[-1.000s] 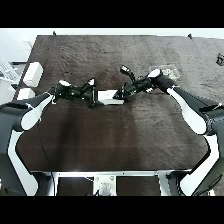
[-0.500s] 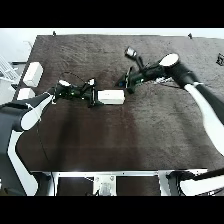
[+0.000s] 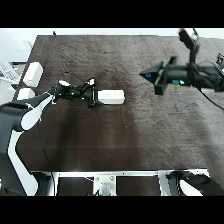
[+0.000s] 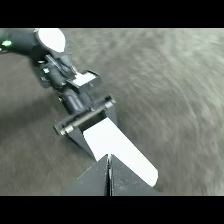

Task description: Fold the box and place the chain.

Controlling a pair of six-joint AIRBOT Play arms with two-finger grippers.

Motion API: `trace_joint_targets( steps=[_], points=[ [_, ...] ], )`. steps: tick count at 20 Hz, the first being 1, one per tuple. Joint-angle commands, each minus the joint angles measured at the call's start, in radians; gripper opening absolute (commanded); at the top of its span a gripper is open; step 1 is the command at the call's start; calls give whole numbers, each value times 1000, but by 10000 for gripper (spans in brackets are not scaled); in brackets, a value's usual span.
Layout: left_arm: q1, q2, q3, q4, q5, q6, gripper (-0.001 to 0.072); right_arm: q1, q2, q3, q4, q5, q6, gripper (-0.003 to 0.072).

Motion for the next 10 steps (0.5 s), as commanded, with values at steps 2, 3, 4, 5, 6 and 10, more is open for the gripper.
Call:
trace_joint_targets(
  steps=[2,3,4,5,6,10],
  points=[
    [9,19,0,-6,-10,-104,21,-49,173,-200,0,-70,45,9],
    [18,40,0,-6,6,-172,20,-56,183,-217,0,-69,52,9],
    [27,64,0,-2,13,-215,19,-62,187,-226,0,-69,54,9],
    [41,98,0,0,18,-251,18,-63,188,-233,-1,-69,54,9],
    [54,135,-1,10,33,-291,17,-65,188,-234,-1,-69,54,9],
    [113,320,-50,87,232,-499,16,-66,188,-235,-1,-69,54,9]
  ],
)
